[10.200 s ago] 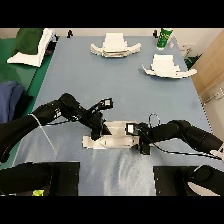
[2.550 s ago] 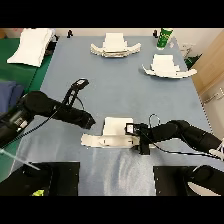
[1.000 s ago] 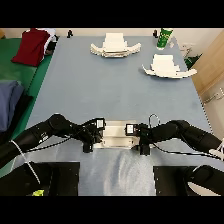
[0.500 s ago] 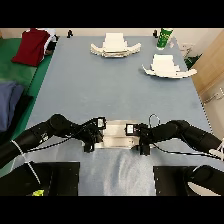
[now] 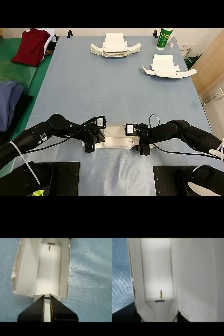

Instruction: Fold the box.

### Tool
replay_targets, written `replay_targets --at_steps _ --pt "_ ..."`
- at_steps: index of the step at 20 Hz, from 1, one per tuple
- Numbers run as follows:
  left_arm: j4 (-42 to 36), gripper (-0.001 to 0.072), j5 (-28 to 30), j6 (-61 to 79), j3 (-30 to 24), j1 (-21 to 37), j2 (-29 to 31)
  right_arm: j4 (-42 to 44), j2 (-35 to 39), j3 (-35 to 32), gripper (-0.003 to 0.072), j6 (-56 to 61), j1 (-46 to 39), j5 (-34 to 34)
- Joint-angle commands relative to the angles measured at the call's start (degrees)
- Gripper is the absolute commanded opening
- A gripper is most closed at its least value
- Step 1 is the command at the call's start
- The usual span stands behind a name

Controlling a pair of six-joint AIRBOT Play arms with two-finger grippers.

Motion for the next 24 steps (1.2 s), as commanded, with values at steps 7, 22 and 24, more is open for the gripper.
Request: replay_targets --at_steps 7,22,24 --pt "-2.03 0.0115 0.31 -0.5 0.02 -0.04 -0.68 0.0 -0.02 0.0 0.0512 0.0 -0.02 0.0" --pt "-7.02 0.0548 2.8 1.62 -0.44 -1.09 -1.88 0.0 -0.02 0.0 0.0512 0.0 -0.02 0.0" --pt "-7.04 0.0549 2.78 1.6 -0.5 -1.09 -1.88 0.0 -0.02 0.0 0.0512 0.0 -0.02 0.0"
